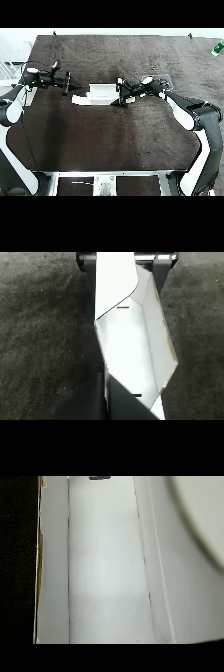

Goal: Fold the box and place the chain.

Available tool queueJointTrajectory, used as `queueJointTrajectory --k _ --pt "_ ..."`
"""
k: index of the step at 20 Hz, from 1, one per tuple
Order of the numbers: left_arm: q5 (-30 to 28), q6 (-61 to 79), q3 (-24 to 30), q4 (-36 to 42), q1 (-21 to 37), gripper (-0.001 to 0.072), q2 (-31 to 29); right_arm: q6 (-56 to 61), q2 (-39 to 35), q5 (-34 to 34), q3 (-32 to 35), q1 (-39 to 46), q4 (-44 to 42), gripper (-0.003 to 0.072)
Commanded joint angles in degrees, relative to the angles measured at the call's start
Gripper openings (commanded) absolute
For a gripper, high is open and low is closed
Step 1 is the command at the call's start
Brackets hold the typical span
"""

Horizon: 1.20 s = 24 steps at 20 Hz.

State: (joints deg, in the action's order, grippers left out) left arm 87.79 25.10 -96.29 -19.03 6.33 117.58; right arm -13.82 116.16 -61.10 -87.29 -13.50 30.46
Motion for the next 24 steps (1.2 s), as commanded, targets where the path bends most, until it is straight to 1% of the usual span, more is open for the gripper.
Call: queueJointTrajectory --k 1,4,6,8,10,12,13,14,16,19,22,24 --pt "6.34 -4.35 -2.29 0.94 1.2 0.0022 -0.02 0.04 0.02 -0.02 0.02 0.0 -0.02 0.0573" --pt "2.99 -13.29 -2.08 1.68 0.52 0.0017 -1.44 0.04 0.02 -0.02 0.02 0.0 -0.02 0.0573" --pt "-0.57 -13.31 0.17 1.57 -0.04 0.0017 -4.59 0.04 0.02 -0.04 0.02 0.0 -0.02 0.0573" --pt "-4.94 -14.21 4.48 1.01 -0.87 0.0017 -9.29 0.04 0.02 -0.02 0.02 0.0 -0.02 0.0573" --pt "-9.11 -14.21 10.03 1.01 -1.86 0.0017 -13.77 0.07 0.02 -0.02 0.02 0.0 -0.02 0.0573" --pt "-16.35 -14.14 16.79 0.98 -3.8 0.0017 -18.32 0.04 0.02 -0.02 0.02 0.0 -0.02 0.0573" --pt "-18.91 -14.14 19.69 0.7 -5.18 0.0017 -20.17 0.04 0.02 -0.02 0.02 0.0 -0.02 0.0573" --pt "-19.74 -14.16 21.51 -0.31 -6.56 0.0017 -21.11 0.04 0.02 -0.02 0.02 0.0 -0.02 0.0573" --pt "-20.31 -15.69 22.45 -3.93 -9.25 0.0017 -21.31 0.04 0.02 -0.02 0.02 0.0 -0.02 0.0573" --pt "-24.74 -17.35 22.88 -5.22 -12.28 0.0017 -21.31 0.04 0.02 -0.02 0.02 0.0 -0.02 0.0573" --pt "-31.17 -22.21 22.86 -5.22 -12.94 0.0017 -21.03 0.04 0.02 -0.02 0.02 0.0 -0.02 0.0573" --pt "-33.38 -22.84 22.84 -5.42 -12.9 0.0019 -20.06 0.04 0.02 -0.02 0.02 0.0 -0.02 0.0573"
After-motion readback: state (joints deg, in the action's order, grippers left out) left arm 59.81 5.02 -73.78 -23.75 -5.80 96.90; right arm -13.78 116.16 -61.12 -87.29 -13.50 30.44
